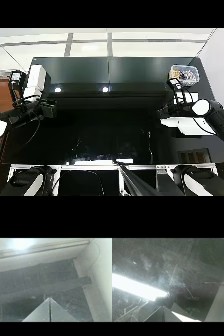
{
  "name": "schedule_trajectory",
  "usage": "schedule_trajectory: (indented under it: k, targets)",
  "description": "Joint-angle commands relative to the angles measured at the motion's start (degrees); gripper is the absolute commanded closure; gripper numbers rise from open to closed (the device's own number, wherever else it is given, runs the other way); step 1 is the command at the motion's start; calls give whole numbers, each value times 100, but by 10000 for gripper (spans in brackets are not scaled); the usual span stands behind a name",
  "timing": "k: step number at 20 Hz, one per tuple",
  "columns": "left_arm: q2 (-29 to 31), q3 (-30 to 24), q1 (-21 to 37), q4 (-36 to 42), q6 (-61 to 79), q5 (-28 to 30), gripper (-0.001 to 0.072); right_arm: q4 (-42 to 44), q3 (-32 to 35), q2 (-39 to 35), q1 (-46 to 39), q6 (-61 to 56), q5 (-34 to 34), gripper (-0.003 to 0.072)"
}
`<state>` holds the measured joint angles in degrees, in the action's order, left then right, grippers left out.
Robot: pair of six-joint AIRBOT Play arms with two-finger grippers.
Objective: Fold the box and place the chain.
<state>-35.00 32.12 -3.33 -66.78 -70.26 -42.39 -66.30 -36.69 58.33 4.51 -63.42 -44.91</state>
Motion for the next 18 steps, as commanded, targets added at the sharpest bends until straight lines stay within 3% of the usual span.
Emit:
schedule_trajectory:
  k: [1, 9, 11, 15, 18]
  targets:
    - [7, 0, 0, 0, 2, 0, 685, 0, 0, 2, 2, 0, -2, 674]
    - [7, 0, 0, 0, 0, 2, 685, 13, 0, 4, 2, 0, 232, 675]
    - [7, 0, 0, 0, 0, 2, 685, 407, 0, 4, 2, -4, 723, 674]
    - [7, 0, 0, 0, 2, 0, 685, 1331, 0, 2, 2, 2, 789, 674]
    - [7, 0, 0, 2, 0, 9, 685, 1661, 0, 4, 4, 0, 1198, 674]
